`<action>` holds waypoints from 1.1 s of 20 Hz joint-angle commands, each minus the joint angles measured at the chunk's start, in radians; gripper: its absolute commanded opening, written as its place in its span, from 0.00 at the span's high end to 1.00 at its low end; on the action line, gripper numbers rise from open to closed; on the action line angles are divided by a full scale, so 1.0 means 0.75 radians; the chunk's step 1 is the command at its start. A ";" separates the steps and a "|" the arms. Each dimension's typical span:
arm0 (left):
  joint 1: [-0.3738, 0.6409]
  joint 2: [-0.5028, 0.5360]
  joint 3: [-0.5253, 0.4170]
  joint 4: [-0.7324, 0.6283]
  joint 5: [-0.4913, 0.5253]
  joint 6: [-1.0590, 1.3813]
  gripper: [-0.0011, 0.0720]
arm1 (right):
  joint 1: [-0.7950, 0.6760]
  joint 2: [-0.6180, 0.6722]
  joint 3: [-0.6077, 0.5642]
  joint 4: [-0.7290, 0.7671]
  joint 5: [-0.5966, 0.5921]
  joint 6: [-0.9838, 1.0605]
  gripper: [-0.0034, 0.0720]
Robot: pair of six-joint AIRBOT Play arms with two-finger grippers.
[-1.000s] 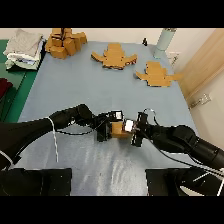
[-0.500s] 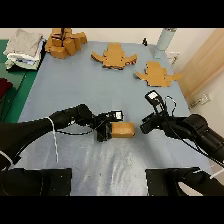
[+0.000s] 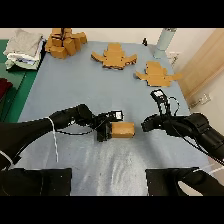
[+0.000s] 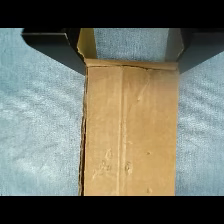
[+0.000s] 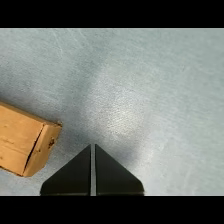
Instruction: Fold the box.
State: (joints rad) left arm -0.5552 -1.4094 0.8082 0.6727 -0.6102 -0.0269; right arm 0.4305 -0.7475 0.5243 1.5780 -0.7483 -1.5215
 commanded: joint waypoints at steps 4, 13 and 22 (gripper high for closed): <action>0.000 -0.001 0.001 0.001 0.000 0.001 0.27 | -0.002 -0.010 0.001 0.011 -0.008 0.084 0.90; 0.000 -0.001 0.001 0.001 0.000 0.001 0.27 | -0.002 -0.185 0.001 0.011 -0.062 0.278 0.90; 0.000 0.001 0.001 0.001 -0.004 0.000 0.27 | -0.001 -0.210 0.001 0.009 -0.062 0.612 0.90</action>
